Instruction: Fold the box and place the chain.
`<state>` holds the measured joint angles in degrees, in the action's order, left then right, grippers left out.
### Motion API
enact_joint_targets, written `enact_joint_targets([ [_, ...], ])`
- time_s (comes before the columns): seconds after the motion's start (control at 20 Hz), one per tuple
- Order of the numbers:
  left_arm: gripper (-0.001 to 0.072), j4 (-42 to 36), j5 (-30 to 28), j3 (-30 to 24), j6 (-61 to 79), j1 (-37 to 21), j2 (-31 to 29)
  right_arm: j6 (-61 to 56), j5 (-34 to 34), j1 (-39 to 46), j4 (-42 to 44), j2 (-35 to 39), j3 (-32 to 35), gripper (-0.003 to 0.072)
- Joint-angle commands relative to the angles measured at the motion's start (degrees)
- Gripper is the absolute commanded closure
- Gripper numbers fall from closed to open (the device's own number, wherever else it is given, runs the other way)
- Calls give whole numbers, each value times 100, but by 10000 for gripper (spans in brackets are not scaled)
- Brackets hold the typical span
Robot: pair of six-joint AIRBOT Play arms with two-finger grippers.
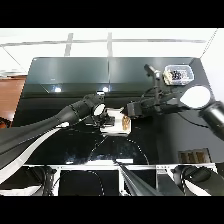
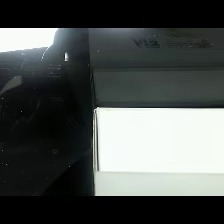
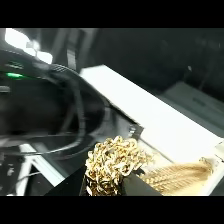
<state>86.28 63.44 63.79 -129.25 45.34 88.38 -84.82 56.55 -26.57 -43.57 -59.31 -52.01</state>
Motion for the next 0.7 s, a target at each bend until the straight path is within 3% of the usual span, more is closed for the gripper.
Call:
enact_joint_targets([
  [0.0,685,2,-24,2,0,-2,2,26,-109,-138,-133,-350,214,677],
  [0.1,685,2,-17,2,0,-2,2,24,-170,-153,-133,-376,214,614],
  [0.15,685,2,-20,2,2,-2,2,24,-157,-129,-140,-376,214,426],
  [0.2,685,2,-24,2,0,-2,2,26,-87,-63,-168,-376,214,370],
  [0.35,685,0,-17,2,2,-2,2,168,474,341,-188,-337,212,371],
  [0.65,685,-125,24,4,-337,-4,4,328,1598,1486,-1023,181,212,372],
])
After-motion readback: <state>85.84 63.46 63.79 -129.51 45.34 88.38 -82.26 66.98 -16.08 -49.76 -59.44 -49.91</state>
